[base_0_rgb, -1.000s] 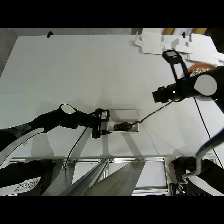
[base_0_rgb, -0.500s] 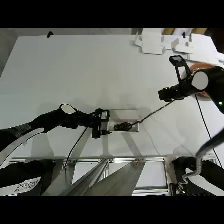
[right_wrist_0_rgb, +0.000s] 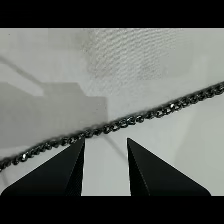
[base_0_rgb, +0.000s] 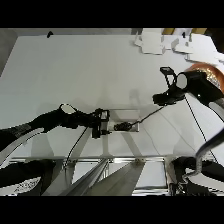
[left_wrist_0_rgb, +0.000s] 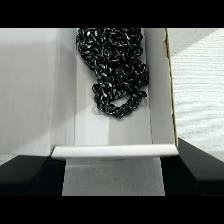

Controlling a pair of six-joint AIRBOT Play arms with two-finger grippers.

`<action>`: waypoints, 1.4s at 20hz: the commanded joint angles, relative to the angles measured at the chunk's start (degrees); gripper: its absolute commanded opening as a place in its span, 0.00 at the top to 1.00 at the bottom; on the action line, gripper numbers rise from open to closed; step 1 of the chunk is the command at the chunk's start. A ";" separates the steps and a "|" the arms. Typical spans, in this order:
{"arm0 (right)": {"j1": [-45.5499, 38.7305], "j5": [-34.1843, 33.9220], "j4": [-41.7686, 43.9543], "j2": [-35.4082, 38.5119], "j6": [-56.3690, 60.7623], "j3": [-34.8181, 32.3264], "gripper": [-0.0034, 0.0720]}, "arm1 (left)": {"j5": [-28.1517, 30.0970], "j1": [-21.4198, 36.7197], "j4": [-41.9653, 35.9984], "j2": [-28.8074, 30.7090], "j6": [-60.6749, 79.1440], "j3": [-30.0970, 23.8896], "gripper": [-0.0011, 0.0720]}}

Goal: Fold the box and place the chain.

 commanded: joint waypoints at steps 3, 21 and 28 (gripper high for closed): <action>-0.02 0.61 0.07 -3.74 3.15 -0.09 0.56 | 0.00 -0.02 0.00 0.04 0.00 0.00 0.64; -0.02 -3.87 0.07 -3.87 6.82 -3.67 0.61 | 0.00 -0.02 0.00 0.04 0.02 0.00 0.64; 0.04 -2.25 0.70 -3.87 4.72 -3.67 0.93 | 0.00 -0.02 0.00 0.04 0.00 0.00 0.64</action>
